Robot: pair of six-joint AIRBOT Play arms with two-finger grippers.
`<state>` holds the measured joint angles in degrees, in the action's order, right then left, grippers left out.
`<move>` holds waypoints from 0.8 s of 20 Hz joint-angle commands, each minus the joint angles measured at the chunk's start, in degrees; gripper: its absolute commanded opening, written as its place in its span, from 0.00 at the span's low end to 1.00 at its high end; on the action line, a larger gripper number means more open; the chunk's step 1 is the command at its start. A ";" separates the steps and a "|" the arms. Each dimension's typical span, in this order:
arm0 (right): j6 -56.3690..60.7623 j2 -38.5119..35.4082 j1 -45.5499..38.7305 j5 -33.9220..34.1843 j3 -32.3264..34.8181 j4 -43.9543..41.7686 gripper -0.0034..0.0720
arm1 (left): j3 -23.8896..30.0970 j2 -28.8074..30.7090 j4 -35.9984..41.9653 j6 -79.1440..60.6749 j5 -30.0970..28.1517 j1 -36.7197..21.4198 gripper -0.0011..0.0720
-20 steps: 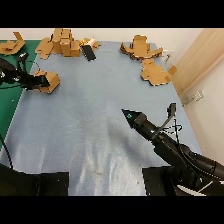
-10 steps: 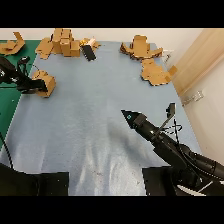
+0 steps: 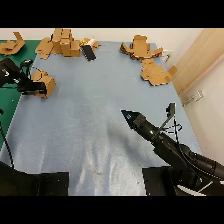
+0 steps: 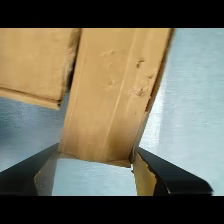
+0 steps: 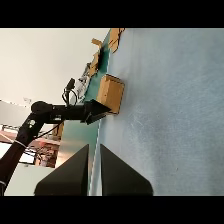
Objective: Fold the box.
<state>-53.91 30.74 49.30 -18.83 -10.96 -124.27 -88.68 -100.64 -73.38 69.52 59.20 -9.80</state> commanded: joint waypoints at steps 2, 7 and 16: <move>-0.09 0.02 -0.04 0.20 -0.04 0.04 0.21 | -0.28 -0.09 -2.64 0.92 -1.99 0.09 0.97; -0.09 0.02 -0.04 0.35 -0.02 0.04 0.28 | -0.31 0.04 -2.69 2.86 0.11 0.07 0.97; -0.11 0.02 -0.04 0.48 -0.04 0.04 0.29 | -7.21 0.04 -2.56 1.53 13.03 0.15 0.97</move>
<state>-54.02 30.74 49.30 -18.37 -10.94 -124.20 -93.38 -100.64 -76.03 71.13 68.12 -9.58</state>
